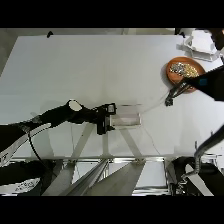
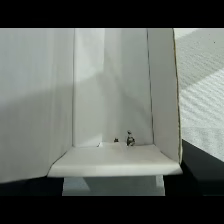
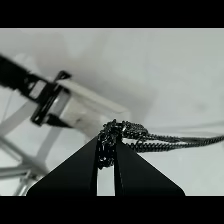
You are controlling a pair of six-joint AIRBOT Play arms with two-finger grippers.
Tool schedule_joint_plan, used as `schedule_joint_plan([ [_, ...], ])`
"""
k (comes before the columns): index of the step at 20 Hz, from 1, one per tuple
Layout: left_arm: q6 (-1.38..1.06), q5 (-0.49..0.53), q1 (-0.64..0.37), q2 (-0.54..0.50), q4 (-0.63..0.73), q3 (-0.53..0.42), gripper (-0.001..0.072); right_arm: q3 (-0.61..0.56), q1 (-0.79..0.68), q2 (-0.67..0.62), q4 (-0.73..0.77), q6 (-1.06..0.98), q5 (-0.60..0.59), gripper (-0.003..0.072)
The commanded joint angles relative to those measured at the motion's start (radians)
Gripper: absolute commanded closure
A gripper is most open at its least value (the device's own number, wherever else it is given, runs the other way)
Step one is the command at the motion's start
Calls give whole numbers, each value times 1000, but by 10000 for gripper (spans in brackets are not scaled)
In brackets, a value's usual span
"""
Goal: Fold the box and place the chain.
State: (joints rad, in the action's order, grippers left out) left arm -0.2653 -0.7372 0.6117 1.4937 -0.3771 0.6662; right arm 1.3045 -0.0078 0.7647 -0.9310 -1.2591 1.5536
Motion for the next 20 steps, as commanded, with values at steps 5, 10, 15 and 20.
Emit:
schedule_joint_plan([
  [5,0,0,0,0,0,0,297,-261,356,-6,-194,-114,-256,681],
  [10,0,0,0,0,0,0,297,-454,486,-3,-191,-152,-502,681],
  [15,0,0,0,0,0,0,297,-578,570,50,-189,-159,-713,681],
  [20,0,0,0,0,0,0,297,-605,685,251,-189,-159,-840,681],
])
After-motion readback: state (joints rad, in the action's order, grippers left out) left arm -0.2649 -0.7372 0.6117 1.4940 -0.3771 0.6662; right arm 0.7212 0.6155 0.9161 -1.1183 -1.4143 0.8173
